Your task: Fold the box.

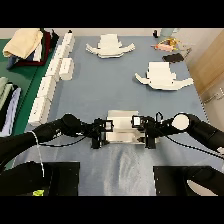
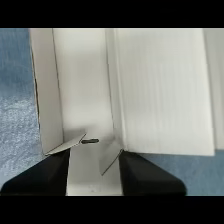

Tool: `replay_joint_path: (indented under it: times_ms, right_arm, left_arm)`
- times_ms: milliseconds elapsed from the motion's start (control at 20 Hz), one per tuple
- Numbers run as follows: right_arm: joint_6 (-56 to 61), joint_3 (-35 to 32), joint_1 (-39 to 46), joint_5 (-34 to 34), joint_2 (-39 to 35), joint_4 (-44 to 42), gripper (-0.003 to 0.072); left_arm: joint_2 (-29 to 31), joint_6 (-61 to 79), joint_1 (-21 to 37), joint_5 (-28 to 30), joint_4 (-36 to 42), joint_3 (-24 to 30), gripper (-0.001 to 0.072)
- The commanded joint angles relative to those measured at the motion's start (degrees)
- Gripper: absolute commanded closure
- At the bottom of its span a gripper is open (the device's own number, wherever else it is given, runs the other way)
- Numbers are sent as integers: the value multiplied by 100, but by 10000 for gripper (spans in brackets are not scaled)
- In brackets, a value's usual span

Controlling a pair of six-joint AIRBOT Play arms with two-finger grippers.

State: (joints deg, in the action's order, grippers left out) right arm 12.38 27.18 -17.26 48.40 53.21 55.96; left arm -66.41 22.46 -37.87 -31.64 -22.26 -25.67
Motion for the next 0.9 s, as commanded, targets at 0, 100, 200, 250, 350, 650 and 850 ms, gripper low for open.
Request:
replay_joint_path:
  times_ms: [0,100,200,250,350,650,850]
  right_arm:
    - [74,0,4,-52,-9,232,220]
    - [195,2,7,-68,-9,413,203]
    - [409,0,7,-87,-9,616,203]
    - [540,2,9,-109,-9,734,203]
    - [671,2,13,-111,-9,767,203]
    - [658,0,-2,142,-114,389,359]
    - [289,0,-2,103,2,-260,452]
  left_arm:
    - [-2,4,2,2,0,2,185]
    - [-2,4,2,2,0,2,185]
    - [-2,4,2,2,0,2,185]
    - [-2,4,2,2,0,2,185]
    - [-2,4,2,2,0,2,185]
    - [-2,4,2,2,0,2,184]
    - [-2,4,2,2,0,2,185]
